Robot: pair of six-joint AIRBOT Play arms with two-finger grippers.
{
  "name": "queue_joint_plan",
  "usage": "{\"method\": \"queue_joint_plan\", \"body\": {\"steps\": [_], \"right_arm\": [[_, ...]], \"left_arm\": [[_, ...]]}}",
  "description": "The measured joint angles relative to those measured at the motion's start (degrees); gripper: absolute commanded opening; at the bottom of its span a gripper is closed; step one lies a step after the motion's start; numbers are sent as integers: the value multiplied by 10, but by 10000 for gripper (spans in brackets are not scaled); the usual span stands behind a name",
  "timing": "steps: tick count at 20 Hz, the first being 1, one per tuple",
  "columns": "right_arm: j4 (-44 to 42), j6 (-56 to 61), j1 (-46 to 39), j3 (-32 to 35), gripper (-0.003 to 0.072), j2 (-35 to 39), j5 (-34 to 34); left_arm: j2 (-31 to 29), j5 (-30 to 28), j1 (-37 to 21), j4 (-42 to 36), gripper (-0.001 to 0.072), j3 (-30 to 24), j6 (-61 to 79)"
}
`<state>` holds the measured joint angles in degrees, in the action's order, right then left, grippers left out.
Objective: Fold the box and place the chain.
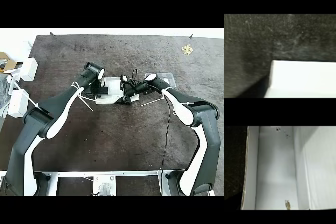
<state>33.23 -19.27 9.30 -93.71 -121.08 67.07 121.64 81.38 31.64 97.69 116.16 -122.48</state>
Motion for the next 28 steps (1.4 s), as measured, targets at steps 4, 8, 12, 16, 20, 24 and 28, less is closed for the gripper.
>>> {"method": "queue_joint_plan", "body": {"steps": [4, 8, 12, 16, 20, 24, 28], "right_arm": [[0, 0, 0, 0, 447, 0, 0], [0, 0, 0, 0, 447, 0, 0], [0, 0, 0, 0, 447, 0, 0], [0, 0, 0, 0, 447, 0, 0], [0, 0, 0, 0, 448, 0, 0], [0, 0, 0, 0, 447, 0, 0], [0, 0, 0, 0, 447, 0, 0]], "left_arm": [[-1, -2, -1, -12, 424, 0, 10], [-4, -19, 0, -31, 424, 2, 17], [-13, -9, -1, -34, 424, 3, 25], [-17, -1, 0, -36, 424, 3, 29], [-11, -1, 0, -31, 414, -1, 28], [0, -8, 0, -23, 203, -3, 18], [5, -5, 0, -15, 13, -4, -1]]}}
